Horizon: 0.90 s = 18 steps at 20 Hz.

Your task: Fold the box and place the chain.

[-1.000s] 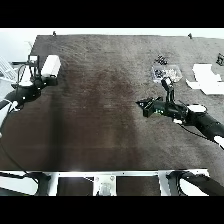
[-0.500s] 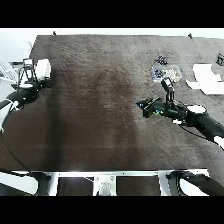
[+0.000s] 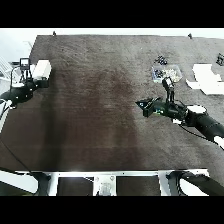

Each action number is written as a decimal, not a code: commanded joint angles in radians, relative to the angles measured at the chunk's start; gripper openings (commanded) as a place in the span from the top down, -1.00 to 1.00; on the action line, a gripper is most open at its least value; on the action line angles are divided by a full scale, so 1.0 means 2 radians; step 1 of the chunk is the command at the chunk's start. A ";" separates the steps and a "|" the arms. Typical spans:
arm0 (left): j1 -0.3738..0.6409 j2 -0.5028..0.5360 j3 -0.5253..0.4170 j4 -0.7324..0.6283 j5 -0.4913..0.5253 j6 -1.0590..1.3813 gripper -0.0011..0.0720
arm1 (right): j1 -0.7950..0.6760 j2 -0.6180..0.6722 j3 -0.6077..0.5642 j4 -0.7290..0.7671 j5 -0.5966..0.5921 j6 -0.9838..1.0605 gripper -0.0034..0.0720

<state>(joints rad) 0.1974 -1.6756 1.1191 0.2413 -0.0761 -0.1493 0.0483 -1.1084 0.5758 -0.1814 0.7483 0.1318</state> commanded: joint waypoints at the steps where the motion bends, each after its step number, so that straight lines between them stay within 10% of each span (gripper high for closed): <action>1: 0.002 -0.002 0.003 -0.001 -0.014 0.010 -0.13 | 0.000 0.000 0.000 0.009 0.000 0.000 0.55; 2: 0.002 -0.002 0.003 -0.001 -0.008 0.005 -0.96 | 0.000 0.000 0.000 0.009 0.000 0.000 0.22; 6: 0.002 -0.002 0.003 0.003 -0.001 0.001 -1.00 | 0.000 0.000 0.000 0.013 0.006 0.000 -0.40; 12: 0.002 0.063 0.000 0.054 -0.019 0.000 -1.00 | 0.000 0.000 0.000 0.012 0.006 0.000 -0.52; 15: 0.011 0.132 0.000 0.067 -0.118 -0.002 -1.00 | 0.000 0.000 0.000 0.012 0.005 0.000 -0.48; 16: 0.011 0.152 0.000 0.070 -0.150 -0.005 -0.86 | -0.001 0.001 0.000 0.012 0.005 0.000 0.24; 17: 0.011 0.172 0.000 0.075 -0.185 -0.008 0.04 | -0.001 0.002 0.000 0.012 0.005 -0.001 0.89; 18: 0.011 0.189 0.000 0.080 -0.226 -0.004 0.90 | -0.001 0.005 0.000 0.012 0.003 -0.006 0.89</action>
<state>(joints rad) 0.2150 -1.3983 1.1202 0.3687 -0.3206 -0.1551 0.0483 -1.1057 0.5758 -0.1566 0.7586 0.1307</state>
